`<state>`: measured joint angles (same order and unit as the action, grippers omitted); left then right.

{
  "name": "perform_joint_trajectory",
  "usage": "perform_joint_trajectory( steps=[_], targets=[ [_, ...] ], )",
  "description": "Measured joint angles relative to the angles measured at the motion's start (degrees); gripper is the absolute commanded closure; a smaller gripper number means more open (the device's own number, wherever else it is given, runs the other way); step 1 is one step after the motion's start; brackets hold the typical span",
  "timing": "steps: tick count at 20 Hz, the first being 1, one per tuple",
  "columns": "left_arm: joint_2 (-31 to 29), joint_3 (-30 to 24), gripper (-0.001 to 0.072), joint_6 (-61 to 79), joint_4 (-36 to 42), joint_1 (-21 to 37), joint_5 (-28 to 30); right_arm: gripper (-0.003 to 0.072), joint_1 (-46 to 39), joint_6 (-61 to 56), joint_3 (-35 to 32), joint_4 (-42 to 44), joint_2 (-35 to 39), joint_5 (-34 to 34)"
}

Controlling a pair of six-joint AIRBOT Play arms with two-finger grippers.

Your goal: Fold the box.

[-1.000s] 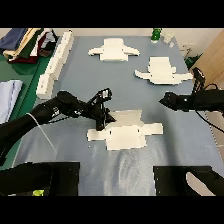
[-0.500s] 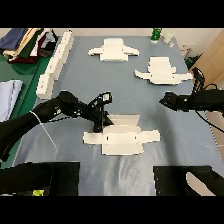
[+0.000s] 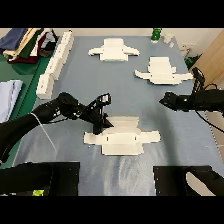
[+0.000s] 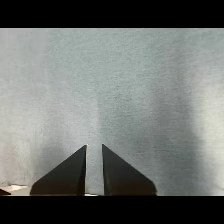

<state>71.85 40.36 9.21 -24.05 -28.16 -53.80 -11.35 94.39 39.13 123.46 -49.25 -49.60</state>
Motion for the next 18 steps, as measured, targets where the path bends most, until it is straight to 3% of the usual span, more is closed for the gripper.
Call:
perform_joint_trajectory(
  steps=[5, 6, 7, 9, 14, 18],
  targets=[
    [-0.04, -0.68, 0.0696, 0.17, -0.26, -0.04, -0.66, 0.0532, 0.00, 0.46, 0.00, 0.00, 0.00, -0.15],
    [-0.02, -0.76, 0.0696, 0.15, -0.35, -0.04, -1.29, 0.0551, 0.00, 0.52, 0.00, 0.00, 0.00, -0.28],
    [0.09, -0.83, 0.0696, 0.15, -0.39, -0.11, -1.79, 0.0683, 0.00, 0.59, 0.00, 0.00, 0.00, -0.50],
    [0.09, -0.83, 0.0696, 0.15, -0.46, -0.09, -1.88, 0.0683, 0.07, 1.09, 0.00, 0.09, 0.11, -2.01],
    [0.13, -0.83, 0.0696, 0.15, -0.48, -0.09, -2.12, 0.0684, 5.11, 3.63, 0.02, 0.44, 3.10, -13.18],
    [0.09, -0.83, 0.0696, 0.17, -0.44, -0.09, -2.19, 0.0684, 19.39, 3.98, -1.16, -1.81, 7.41, -23.82]
  ],
)
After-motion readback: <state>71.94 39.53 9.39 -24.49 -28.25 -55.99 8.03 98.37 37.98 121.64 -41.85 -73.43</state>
